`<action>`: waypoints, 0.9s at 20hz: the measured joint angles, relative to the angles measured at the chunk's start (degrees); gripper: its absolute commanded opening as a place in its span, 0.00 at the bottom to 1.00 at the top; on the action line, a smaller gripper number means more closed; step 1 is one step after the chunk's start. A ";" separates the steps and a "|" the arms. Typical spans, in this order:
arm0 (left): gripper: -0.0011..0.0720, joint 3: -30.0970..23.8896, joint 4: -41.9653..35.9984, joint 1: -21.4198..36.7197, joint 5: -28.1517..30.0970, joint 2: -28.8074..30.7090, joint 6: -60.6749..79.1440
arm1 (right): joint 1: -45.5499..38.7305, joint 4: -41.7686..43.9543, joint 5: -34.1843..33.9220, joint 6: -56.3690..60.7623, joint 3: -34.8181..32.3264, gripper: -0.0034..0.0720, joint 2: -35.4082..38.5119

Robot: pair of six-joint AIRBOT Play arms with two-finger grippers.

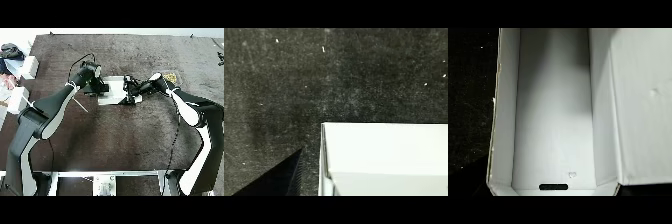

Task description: Fold the box and place the chain.

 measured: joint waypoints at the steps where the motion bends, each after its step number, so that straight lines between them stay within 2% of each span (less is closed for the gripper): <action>1: 0.23 0.11 0.22 -0.04 -0.37 -0.11 -0.37 | 0.00 0.00 0.00 0.00 0.00 0.49 0.00; 3: 0.22 0.24 0.66 -0.31 -0.85 -0.26 -0.87 | 0.07 0.07 -0.07 0.00 0.00 0.49 0.00; 5: 0.09 0.31 0.96 -0.57 -1.07 -0.35 -1.27 | 0.09 0.04 -0.04 0.00 0.00 0.49 0.00; 8: 0.07 0.33 1.27 -0.79 -1.22 -0.39 -1.46 | 0.07 0.04 0.04 -0.07 0.00 0.49 0.00; 9: 0.03 0.33 1.38 -0.85 -1.25 -0.39 -1.51 | 0.07 0.02 0.04 -0.07 0.00 0.49 0.00; 12: 0.03 0.35 1.44 -0.90 -1.27 -0.39 -1.51 | 0.07 0.02 0.04 -0.07 0.00 0.49 0.00; 13: 0.14 0.35 1.40 -0.90 -1.27 -0.39 -1.46 | 0.07 0.00 0.04 -0.07 0.00 0.49 0.00; 14: 0.42 0.35 1.27 -0.90 -1.27 -0.39 -1.38 | 0.07 0.00 0.04 -0.04 0.00 0.49 0.00; 15: 0.54 0.35 1.09 -0.87 -1.73 -0.39 -0.92 | 0.00 -0.09 0.11 -0.04 0.00 0.49 0.00; 18: 0.55 0.37 -1.57 -0.87 -1.25 -0.11 2.47 | -0.02 -0.09 0.11 -0.04 0.00 0.49 0.00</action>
